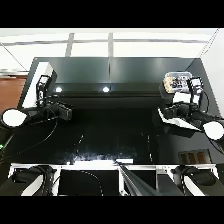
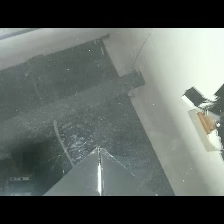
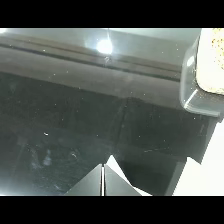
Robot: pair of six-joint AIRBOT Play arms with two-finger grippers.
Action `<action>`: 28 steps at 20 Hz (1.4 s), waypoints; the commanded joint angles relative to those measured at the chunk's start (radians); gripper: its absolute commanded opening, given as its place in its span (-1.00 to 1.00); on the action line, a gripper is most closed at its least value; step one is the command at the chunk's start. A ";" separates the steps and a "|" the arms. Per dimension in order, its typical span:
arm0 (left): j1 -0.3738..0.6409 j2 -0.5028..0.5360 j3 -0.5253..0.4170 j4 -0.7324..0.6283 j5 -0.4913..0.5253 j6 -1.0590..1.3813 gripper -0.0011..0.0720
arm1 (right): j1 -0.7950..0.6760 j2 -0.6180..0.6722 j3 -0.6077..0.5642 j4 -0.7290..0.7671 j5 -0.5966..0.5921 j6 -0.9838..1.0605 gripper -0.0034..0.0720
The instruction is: Fold the box and place the chain.
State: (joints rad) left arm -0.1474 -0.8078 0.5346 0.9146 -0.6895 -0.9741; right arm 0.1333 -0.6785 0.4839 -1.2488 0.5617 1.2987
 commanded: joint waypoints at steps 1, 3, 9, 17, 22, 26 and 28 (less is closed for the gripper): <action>0.000 -0.001 0.000 0.000 0.002 0.000 -0.89 | 0.000 0.000 0.000 0.000 -0.008 0.000 -0.87; 0.000 -0.001 0.000 -0.015 0.003 0.000 -0.90 | 0.000 0.000 0.000 0.000 -0.008 0.000 -0.87; 0.000 -0.003 0.000 -0.039 0.152 0.001 -0.90 | -0.028 -0.013 0.002 -0.057 -0.377 0.004 -0.88; -0.001 -0.003 0.000 -0.037 0.198 0.001 0.97 | -0.682 -0.404 0.414 -0.050 -0.044 0.115 1.00; -0.001 -0.003 0.000 -0.037 0.171 0.001 0.97 | -0.921 -0.650 0.579 -0.187 0.444 0.220 1.00; -0.001 -0.003 0.000 -0.037 0.131 0.001 0.97 | -1.087 -0.734 0.632 -0.191 0.630 0.225 1.00; -0.001 -0.003 0.000 -0.038 0.122 0.001 0.97 | -1.159 -0.764 0.635 -0.115 0.690 0.104 1.00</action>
